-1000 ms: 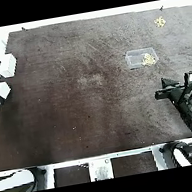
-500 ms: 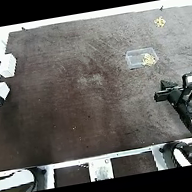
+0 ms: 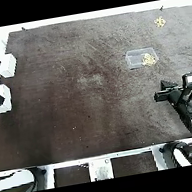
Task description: Fold the box and place the chain.
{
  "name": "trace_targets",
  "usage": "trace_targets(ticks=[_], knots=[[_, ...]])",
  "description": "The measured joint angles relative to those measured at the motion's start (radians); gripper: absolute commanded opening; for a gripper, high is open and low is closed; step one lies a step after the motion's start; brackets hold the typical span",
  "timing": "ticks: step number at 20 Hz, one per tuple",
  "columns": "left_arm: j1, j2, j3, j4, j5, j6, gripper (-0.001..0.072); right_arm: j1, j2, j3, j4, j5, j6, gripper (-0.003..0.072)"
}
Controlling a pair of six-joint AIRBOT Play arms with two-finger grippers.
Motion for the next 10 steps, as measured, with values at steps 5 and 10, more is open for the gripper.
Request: trace_targets(ticks=[5, 10], knots=[[0.0, 0.038, 0.119, 0.002, -0.073, -0.002, 0.0615, 0.0, 0.0, 0.0, 0.0, 0.0, 0.0, 0.0005], [0.0, 0.119, 0.255, -0.053, -0.148, -0.002, 0.0062, 0.0, 0.0, 0.0, 0.0, -0.008, 0.0, 0.0005]])
